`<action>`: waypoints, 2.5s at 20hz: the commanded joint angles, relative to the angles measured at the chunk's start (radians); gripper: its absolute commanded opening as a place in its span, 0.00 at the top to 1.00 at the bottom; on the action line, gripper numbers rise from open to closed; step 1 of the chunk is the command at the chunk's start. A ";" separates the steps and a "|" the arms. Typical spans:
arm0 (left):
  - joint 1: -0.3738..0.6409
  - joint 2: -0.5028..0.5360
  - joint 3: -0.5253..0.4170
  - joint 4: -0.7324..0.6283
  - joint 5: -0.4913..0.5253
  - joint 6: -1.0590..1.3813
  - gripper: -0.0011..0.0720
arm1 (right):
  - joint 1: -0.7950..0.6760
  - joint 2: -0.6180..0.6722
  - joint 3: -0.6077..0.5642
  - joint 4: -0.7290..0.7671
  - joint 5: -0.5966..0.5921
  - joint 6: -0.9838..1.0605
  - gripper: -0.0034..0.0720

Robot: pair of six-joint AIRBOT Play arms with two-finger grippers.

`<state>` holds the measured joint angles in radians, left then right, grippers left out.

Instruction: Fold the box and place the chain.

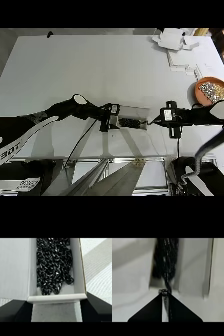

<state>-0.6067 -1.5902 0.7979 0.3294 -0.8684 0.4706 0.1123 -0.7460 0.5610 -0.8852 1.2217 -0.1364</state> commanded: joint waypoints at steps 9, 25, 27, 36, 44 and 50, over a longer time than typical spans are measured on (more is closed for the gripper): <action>0.001 0.000 0.000 0.000 0.000 0.000 0.61 | 0.341 -0.046 0.000 0.185 -0.338 0.038 0.93; 0.001 0.000 0.000 0.000 0.000 0.000 0.61 | 0.056 -0.129 0.135 -0.288 0.020 0.138 0.71; 0.001 0.000 0.000 0.000 0.000 0.000 0.61 | -0.045 -0.136 0.095 -0.304 -0.006 0.091 0.72; 0.001 0.000 0.000 0.000 0.000 0.000 0.61 | -0.097 -0.344 0.015 -0.179 -0.175 -0.081 0.72; 0.001 0.000 0.000 0.000 0.000 0.000 0.61 | -0.075 -0.467 0.015 -0.195 -0.270 -0.083 0.72; 0.001 0.000 0.000 0.000 0.000 0.000 0.61 | -0.075 -0.495 0.014 -0.195 -0.270 -0.082 0.79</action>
<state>-0.6064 -1.5902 0.7979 0.3294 -0.8684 0.4706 0.0364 -1.2224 0.5766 -1.0763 0.9588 -0.2176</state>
